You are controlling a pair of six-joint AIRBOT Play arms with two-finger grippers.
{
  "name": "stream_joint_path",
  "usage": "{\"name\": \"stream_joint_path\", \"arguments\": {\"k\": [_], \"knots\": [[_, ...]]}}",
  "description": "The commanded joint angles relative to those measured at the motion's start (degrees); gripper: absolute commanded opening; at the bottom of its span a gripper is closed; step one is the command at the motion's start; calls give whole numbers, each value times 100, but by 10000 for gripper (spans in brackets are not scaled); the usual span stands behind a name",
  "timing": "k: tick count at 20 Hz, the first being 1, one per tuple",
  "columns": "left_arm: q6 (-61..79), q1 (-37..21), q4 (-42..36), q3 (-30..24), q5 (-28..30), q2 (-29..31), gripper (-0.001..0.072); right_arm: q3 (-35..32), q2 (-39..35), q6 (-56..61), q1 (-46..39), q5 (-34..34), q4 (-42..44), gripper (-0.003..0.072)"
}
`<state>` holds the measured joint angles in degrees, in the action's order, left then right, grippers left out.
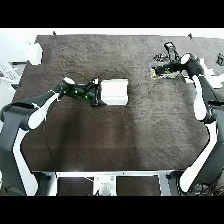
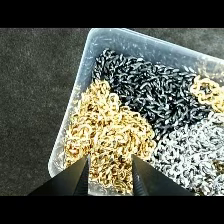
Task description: Fold the box and place the chain.
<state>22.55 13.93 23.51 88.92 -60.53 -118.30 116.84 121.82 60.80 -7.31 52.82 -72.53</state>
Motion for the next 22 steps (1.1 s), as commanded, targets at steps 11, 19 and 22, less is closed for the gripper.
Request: {"name": "stream_joint_path", "arguments": {"k": [11, 19, 22], "knots": [[2, -2, 0, 0, 2, -2, 416, 39, -251, -37, 0, 120, -59, 16], [2, -2, 2, 0, 2, -2, 416, 37, -1447, 280, 17, 448, -48, 16], [2, -2, 2, 0, -4, -2, 416, 37, -2306, 372, 90, 835, -50, 15]]}}
